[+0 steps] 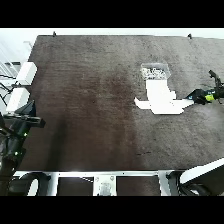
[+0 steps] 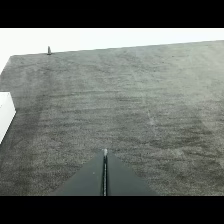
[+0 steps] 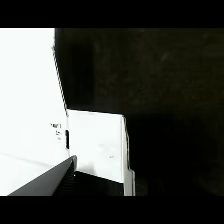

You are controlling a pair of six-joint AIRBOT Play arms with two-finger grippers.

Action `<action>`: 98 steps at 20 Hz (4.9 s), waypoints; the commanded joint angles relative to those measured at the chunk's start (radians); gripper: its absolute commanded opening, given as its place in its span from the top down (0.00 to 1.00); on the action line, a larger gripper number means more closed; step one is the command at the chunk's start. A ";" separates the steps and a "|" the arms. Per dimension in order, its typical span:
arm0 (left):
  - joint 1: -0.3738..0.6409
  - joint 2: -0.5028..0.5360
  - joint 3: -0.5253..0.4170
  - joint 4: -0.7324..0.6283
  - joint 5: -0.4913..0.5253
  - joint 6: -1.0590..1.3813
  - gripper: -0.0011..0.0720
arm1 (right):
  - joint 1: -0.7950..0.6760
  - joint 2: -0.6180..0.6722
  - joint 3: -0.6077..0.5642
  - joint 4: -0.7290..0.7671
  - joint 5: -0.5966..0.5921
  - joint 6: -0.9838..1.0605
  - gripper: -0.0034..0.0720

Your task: Fold the box and place the chain.

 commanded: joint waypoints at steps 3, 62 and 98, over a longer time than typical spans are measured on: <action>0.000 0.001 0.000 0.000 0.000 0.000 0.96 | 0.022 -0.084 0.003 0.019 0.063 0.005 0.27; 0.000 -0.331 0.209 0.027 -0.121 0.083 0.08 | 0.750 0.320 -0.719 0.841 -0.705 -0.424 0.95; -0.198 -2.009 1.937 0.726 -1.154 -0.939 0.18 | 0.758 0.319 -0.753 0.879 -0.730 -0.458 0.95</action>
